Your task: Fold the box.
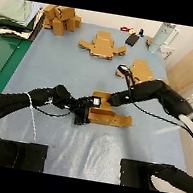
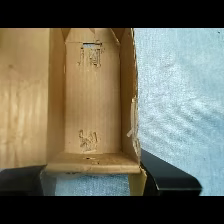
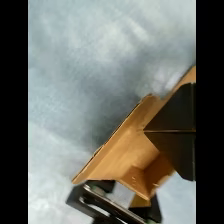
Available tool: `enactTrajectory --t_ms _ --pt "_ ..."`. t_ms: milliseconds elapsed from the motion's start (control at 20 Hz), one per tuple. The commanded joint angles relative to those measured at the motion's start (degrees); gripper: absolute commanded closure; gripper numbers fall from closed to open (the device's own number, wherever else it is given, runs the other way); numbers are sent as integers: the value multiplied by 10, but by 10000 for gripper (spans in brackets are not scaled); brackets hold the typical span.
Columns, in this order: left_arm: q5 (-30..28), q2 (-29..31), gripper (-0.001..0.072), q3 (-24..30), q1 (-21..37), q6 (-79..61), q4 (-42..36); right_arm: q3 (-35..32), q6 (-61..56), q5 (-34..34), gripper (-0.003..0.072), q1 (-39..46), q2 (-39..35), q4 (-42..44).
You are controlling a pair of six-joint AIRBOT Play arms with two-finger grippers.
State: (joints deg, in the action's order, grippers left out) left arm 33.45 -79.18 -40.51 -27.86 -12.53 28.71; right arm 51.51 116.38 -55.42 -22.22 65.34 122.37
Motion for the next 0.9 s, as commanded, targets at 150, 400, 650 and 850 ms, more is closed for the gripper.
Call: enactTrajectory --t_ms 150,400,650,850 --pt "0 0 224 0 0 0 0 -143 103 -62 668 0 -190 -37" --pt "0 0 223 0 0 0 0 -237 330 79 98 0 -188 -96" --pt "0 0 223 0 0 0 0 -244 482 159 100 -1 -125 -59" --pt "0 0 223 0 0 0 0 -244 541 177 317 -1 -109 -10"
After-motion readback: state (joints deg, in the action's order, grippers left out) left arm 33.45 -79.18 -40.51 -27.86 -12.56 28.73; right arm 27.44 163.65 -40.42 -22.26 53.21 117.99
